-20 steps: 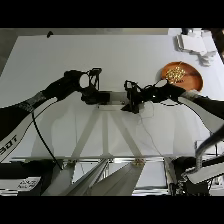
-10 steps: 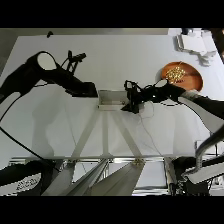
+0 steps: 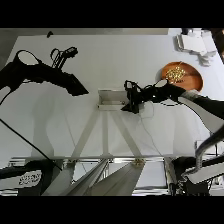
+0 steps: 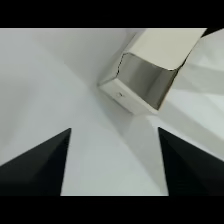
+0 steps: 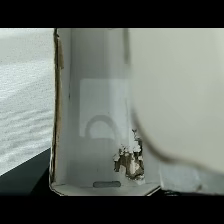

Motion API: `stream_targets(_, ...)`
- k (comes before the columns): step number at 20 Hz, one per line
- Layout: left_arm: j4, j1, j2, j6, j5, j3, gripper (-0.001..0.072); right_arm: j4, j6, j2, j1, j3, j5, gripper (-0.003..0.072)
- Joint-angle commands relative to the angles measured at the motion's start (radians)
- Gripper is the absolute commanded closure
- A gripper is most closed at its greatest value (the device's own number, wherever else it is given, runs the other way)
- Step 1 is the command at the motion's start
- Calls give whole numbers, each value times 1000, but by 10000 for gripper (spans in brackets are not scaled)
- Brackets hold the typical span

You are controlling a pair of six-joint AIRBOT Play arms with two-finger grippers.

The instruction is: Fold the box and place the chain.

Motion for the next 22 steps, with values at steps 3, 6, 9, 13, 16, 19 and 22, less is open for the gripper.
stream_targets(3,-98,-21,-140,686,-1,-4,0,0,0,0,0,1,0,253)
stream_targets(6,-120,-29,-197,828,-1,-4,-1,0,0,0,0,1,0,253)
stream_targets(9,-122,-32,-249,830,-17,-4,-2,0,0,0,0,1,0,253)
stream_targets(13,-130,-53,-266,832,-24,-5,-2,0,0,0,0,1,0,253)
stream_targets(16,-150,-73,-269,824,-15,-7,-2,0,0,0,0,1,0,253)
stream_targets(19,-154,-94,-274,820,-3,-7,-1,0,0,0,0,1,0,253)
stream_targets(22,-155,-119,-278,769,28,-9,0,0,0,0,0,1,0,253)
